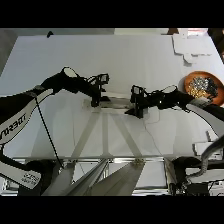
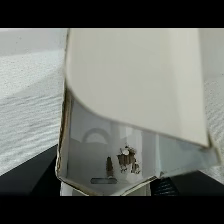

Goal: Fold the box and place the chain.

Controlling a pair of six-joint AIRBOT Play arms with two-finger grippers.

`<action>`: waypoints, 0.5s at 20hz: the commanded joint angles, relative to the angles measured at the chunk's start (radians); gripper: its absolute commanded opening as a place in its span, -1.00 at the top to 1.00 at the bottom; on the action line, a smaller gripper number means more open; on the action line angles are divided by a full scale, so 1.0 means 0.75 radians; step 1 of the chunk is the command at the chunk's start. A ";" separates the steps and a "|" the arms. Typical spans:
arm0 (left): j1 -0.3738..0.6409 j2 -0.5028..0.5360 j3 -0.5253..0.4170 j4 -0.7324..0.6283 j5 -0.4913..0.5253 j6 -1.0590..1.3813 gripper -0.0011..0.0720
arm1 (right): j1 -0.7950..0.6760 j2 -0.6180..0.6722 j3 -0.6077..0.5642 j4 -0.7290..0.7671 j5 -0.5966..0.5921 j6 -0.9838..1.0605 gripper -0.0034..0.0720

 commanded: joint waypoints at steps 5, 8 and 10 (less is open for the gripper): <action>0.000 0.002 0.000 0.000 0.001 0.001 0.17 | 0.002 -0.001 0.001 0.000 0.001 0.000 -0.24; 0.007 0.011 0.000 0.006 -0.007 -0.033 0.14 | 0.002 -0.001 0.001 0.000 0.001 0.000 -0.24; 0.022 0.044 0.000 0.015 -0.028 -0.071 0.12 | 0.002 -0.001 0.001 0.000 0.001 0.000 -0.24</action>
